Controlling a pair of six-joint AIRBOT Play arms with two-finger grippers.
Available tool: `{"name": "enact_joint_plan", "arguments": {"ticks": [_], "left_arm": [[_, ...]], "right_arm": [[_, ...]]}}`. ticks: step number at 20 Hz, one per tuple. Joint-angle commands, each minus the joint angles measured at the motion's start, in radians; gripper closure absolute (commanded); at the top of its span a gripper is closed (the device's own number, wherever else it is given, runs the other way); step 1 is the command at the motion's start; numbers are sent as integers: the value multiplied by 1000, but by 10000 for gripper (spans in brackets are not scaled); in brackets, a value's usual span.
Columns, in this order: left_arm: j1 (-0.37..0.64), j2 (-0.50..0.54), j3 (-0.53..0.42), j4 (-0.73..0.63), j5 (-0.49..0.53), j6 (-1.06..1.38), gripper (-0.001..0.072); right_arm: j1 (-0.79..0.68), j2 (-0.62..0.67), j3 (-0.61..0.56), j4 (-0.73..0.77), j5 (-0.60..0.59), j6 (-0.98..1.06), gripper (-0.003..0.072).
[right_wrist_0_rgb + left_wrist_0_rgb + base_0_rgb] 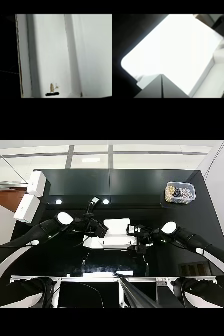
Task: Fold the box and place the chain.
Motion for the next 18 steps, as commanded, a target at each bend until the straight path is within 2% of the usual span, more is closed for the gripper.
{"name": "enact_joint_plan", "arguments": {"ticks": [1, 4, 5, 6, 7, 8, 11, 13, 15, 18], "left_arm": [[1, -8, 11, 56, -5, 31, 681], [68, 88, 22, 151, -8, -8, 680], [97, 132, 22, 175, -23, -8, 648], [129, 180, 22, 201, -55, -8, 461], [162, 222, 22, 236, -102, -8, 160], [194, 253, 21, 269, -157, -11, 1], [286, 318, 21, 462, -383, -33, 1], [337, 318, 16, 489, -497, -19, 1], [351, 317, -10, 458, -536, 132, 2], [320, 310, -56, 367, -529, 409, 3]], "right_arm": [[0, 0, 0, 0, -1, 0, 212], [0, 0, 0, 0, 0, 7, 212], [0, 0, 0, 0, 0, 7, 212], [0, 0, 0, 0, 0, 7, 212], [0, 0, 0, 0, -1, 7, 212], [0, 0, 0, 0, 0, 7, 212], [0, 0, 0, 0, 0, 7, 212], [0, 0, 0, 0, 0, 7, 212], [0, 0, 0, 0, 0, 7, 212], [0, 0, 0, 0, 0, 7, 212]]}}
